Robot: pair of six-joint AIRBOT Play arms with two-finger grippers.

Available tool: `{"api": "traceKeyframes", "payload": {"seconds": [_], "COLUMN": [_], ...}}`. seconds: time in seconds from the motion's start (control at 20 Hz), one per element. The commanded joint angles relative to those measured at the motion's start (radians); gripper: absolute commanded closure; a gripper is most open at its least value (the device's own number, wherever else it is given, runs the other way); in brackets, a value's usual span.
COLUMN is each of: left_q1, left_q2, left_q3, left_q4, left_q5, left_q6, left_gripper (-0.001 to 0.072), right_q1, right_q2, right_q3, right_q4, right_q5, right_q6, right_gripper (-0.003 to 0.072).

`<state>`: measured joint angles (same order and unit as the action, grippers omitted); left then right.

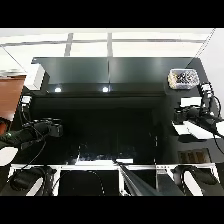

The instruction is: Fold the box and place the chain.

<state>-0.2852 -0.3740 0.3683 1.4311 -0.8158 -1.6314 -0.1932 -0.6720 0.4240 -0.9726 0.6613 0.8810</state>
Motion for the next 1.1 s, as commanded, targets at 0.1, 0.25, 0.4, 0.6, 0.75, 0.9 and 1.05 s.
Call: {"api": "traceKeyframes", "payload": {"seconds": [0.1,0.25,0.4,0.6,0.75,0.9,1.05], "left_q1": [0.001,0.001,0.001,0.001,0.001,0.001,0.001], "left_q2": [0.001,0.001,0.001,0.001,0.001,-0.005,-0.062], "left_q3": [-0.001,-0.001,-0.001,-0.001,-0.001,-0.002,-0.006], "left_q4": [0.000,0.000,0.000,0.001,0.000,-0.013,-0.015], "left_q5": [0.000,0.000,0.000,0.000,0.000,0.165,0.484], "left_q6": [0.000,0.000,0.000,0.001,0.001,0.001,0.000], "left_gripper": [0.0682,0.0682,0.0682,0.0682,0.0682,0.0680,0.0678], "right_q1": [0.001,0.001,0.001,0.001,0.002,0.002,0.002], "right_q2": [0.000,0.000,0.000,0.000,0.000,-0.001,-0.060], "right_q3": [-0.001,-0.001,-0.001,-0.001,-0.001,-0.001,-0.002], "right_q4": [0.000,0.000,0.000,0.005,0.237,0.448,0.421], "right_q5": [0.000,0.000,0.000,0.000,-0.056,-0.225,-0.513], "right_q6": [0.001,0.000,0.000,0.002,0.001,0.000,0.000], "right_gripper": [0.0674,0.0674,0.0674,0.0674,0.0674,0.0674,0.0569]}}
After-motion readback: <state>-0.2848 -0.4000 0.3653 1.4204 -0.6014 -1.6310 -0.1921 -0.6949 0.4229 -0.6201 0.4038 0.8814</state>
